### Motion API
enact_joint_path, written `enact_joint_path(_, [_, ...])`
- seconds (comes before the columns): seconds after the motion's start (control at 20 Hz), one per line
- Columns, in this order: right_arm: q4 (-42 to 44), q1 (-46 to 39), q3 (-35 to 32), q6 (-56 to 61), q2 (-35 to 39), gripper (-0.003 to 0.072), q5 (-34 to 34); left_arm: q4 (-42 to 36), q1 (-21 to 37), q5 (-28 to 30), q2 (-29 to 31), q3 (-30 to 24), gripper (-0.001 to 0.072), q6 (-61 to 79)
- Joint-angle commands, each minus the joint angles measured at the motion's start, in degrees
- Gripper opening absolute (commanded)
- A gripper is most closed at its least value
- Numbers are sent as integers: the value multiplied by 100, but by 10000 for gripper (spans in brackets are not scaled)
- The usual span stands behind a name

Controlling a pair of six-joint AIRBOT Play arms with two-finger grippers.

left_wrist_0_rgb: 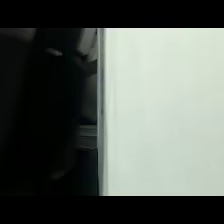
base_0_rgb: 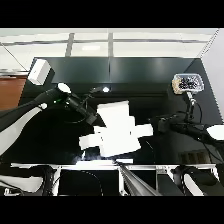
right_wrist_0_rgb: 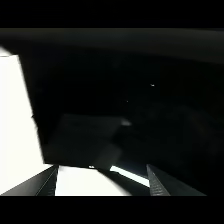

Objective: Fold the box and place the chain.

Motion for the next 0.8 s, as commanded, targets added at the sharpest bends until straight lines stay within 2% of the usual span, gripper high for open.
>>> enact_joint_path(0.0, [-1353,-48,555,-48,2,638,769,326,-520,1493,846,-245,22,518])
enact_joint_path(0.05, [-1491,-48,592,-46,4,638,787,442,-627,1952,986,-328,23,719])
enact_joint_path(0.1, [-1528,-48,595,-46,2,638,785,557,-686,2129,994,-361,24,909])
enact_joint_path(0.25, [-1255,-46,597,-46,2,638,780,1132,-804,2057,903,-356,23,1338])
enact_joint_path(0.45, [-726,-46,588,-57,0,637,776,1084,-844,2420,903,-584,21,2203])
enact_joint_path(0.55, [-308,20,542,-647,0,637,876,966,-841,2636,903,-772,21,2468])
enact_joint_path(0.75, [-267,505,267,-1773,-9,637,868,966,-844,2881,898,-1051,22,2518])
